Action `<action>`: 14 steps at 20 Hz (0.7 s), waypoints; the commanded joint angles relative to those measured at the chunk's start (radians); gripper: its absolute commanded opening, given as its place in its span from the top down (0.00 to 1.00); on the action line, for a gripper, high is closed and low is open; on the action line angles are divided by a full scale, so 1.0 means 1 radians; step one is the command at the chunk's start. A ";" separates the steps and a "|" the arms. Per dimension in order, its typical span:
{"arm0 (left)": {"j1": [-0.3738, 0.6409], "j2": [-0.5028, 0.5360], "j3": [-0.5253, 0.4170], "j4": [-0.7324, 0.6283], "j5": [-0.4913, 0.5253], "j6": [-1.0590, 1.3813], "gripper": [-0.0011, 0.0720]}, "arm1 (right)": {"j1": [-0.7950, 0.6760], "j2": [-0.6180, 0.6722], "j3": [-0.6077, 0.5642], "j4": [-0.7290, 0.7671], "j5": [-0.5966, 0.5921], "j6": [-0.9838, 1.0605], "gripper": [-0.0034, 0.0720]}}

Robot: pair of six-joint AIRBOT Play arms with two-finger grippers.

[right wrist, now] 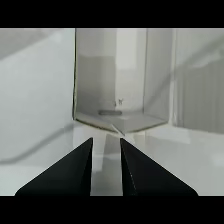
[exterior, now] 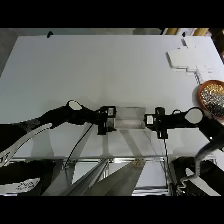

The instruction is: Fold the box and place the chain.

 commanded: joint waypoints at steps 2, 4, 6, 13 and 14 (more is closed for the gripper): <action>0.000 0.001 0.000 0.000 0.000 0.000 0.78 | 0.002 -0.067 0.000 0.170 -0.058 -0.095 0.73; 0.000 0.001 0.000 0.000 0.000 0.000 0.78 | 0.002 -0.080 0.000 0.177 -0.074 -0.095 0.73; 0.000 0.001 0.000 0.000 0.000 0.000 0.78 | 0.002 -0.096 0.000 0.193 -0.073 -0.099 0.73; 0.000 0.001 0.000 0.000 0.000 0.000 0.78 | 0.001 -0.160 -0.005 0.337 -0.054 -0.165 0.50; 0.000 0.001 0.000 0.000 0.000 0.000 0.78 | -0.005 -0.158 -0.009 0.332 -0.047 -0.164 0.50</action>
